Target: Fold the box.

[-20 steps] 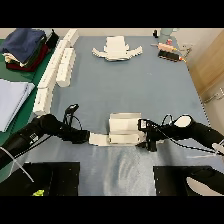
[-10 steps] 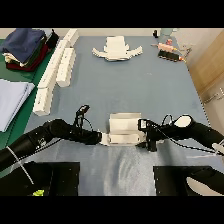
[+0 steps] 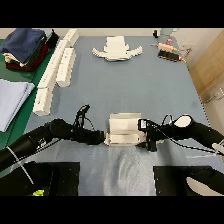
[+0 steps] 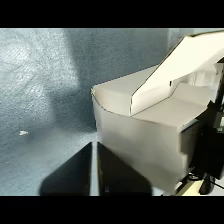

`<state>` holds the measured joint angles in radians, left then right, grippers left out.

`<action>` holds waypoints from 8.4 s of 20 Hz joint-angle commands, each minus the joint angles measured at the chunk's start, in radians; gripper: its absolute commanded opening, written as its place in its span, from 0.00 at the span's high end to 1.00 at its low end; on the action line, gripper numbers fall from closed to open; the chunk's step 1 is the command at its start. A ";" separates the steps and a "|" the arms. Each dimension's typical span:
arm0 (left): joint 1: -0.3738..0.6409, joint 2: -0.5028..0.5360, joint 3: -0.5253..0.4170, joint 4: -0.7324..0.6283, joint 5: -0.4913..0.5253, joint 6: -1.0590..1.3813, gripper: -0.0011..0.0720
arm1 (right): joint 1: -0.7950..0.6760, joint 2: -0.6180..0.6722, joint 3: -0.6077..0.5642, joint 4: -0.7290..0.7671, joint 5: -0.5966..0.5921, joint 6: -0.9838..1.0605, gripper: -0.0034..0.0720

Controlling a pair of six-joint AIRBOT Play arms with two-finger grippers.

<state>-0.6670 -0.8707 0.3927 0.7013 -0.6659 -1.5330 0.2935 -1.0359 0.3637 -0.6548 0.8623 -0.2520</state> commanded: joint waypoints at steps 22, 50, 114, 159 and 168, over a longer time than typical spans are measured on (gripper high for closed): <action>0.000 -0.004 0.077 -0.038 0.046 0.064 0.53 | 0.000 0.000 0.001 0.000 0.000 0.000 0.15; -0.224 -0.165 0.290 0.539 -0.101 -0.618 0.53 | 0.000 0.000 0.001 0.000 0.000 0.000 0.15; -0.393 -0.554 0.612 0.766 -0.357 -0.969 0.97 | 0.000 0.000 0.001 0.000 0.000 0.000 0.15; -0.179 -0.175 0.587 0.701 -0.480 0.271 0.97 | 0.000 0.000 0.001 0.000 0.000 0.000 0.15; 0.130 -0.026 0.060 -0.059 -0.023 1.535 0.04 | 0.000 0.000 0.001 0.000 0.000 0.000 0.15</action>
<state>-0.5854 -0.8974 0.5701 0.8986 -0.8436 -0.4164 0.2932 -1.0359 0.3637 -0.6548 0.8623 -0.2523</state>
